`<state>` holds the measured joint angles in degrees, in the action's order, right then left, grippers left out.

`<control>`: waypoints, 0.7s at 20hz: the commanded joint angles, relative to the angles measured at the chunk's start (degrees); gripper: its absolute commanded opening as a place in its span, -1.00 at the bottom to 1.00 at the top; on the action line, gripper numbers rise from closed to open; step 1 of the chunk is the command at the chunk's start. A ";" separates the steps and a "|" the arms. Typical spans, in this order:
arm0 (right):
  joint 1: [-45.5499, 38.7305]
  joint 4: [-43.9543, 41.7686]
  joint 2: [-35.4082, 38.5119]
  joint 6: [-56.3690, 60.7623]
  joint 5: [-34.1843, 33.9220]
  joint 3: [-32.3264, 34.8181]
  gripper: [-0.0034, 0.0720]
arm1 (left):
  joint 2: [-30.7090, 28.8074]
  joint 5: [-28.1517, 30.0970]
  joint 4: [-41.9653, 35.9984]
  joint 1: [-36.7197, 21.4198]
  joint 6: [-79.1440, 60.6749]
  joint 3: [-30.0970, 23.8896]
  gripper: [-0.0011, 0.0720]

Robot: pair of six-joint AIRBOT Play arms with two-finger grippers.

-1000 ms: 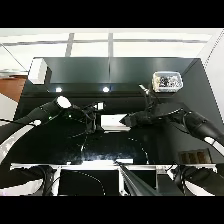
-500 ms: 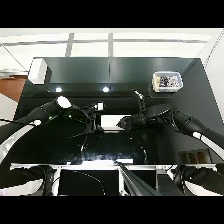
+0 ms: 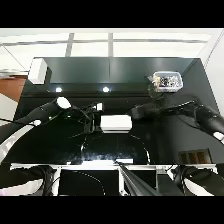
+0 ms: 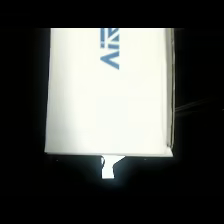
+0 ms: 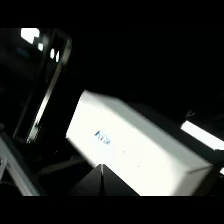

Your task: Fold the box and place the chain.

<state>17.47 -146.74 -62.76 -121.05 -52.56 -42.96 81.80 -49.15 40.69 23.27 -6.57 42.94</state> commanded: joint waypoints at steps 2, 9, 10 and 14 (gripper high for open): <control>-10.12 2.40 6.34 1.33 -5.95 -0.72 -0.86 | -3.37 -1.75 3.93 -0.07 5.55 0.04 0.99; -14.08 3.04 6.80 1.31 -7.69 -0.68 -0.86 | -15.98 -2.91 -0.94 -0.09 8.68 0.07 0.99; -14.08 3.34 6.80 1.31 -7.63 -0.66 -0.86 | -15.93 -1.20 -4.68 0.20 7.98 0.07 0.99; -14.08 3.87 6.80 1.33 -6.75 -0.66 -0.86 | -11.67 6.34 -12.37 4.31 3.85 0.07 0.97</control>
<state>3.64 -143.28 -56.05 -119.77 -59.83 -43.59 68.60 -48.12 34.72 25.28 0.21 42.96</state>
